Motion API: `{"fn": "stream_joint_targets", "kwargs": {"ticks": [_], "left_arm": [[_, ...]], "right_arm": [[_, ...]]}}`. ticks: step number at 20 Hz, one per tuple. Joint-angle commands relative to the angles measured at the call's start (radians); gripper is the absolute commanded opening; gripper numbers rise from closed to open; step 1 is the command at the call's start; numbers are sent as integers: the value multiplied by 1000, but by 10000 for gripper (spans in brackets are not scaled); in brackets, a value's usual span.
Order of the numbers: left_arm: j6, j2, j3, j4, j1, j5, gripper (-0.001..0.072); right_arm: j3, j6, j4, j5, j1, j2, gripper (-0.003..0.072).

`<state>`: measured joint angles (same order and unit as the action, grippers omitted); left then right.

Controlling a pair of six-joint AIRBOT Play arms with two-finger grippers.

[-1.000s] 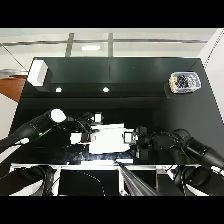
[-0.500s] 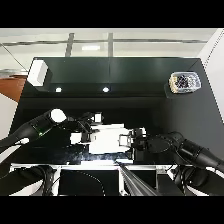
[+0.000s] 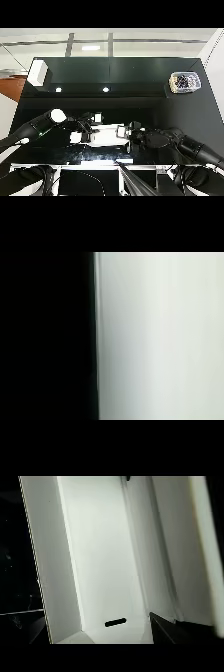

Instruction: Fold the box and place the chain.

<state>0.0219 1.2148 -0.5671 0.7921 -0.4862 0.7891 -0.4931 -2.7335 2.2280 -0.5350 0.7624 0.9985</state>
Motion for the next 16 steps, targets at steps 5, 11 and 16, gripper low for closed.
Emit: {"fn": "stream_joint_targets", "kwargs": {"ticks": [5,11,16], "left_arm": [[0,0,-1,-26,0,-3,27],[0,0,-1,-26,0,-3,26],[1,0,-1,-26,0,-4,25]], "right_arm": [[-92,19,-26,-100,-54,-1,709],[-92,93,-109,-108,-103,-1,708],[-92,47,-42,-121,-101,3,709]]}}
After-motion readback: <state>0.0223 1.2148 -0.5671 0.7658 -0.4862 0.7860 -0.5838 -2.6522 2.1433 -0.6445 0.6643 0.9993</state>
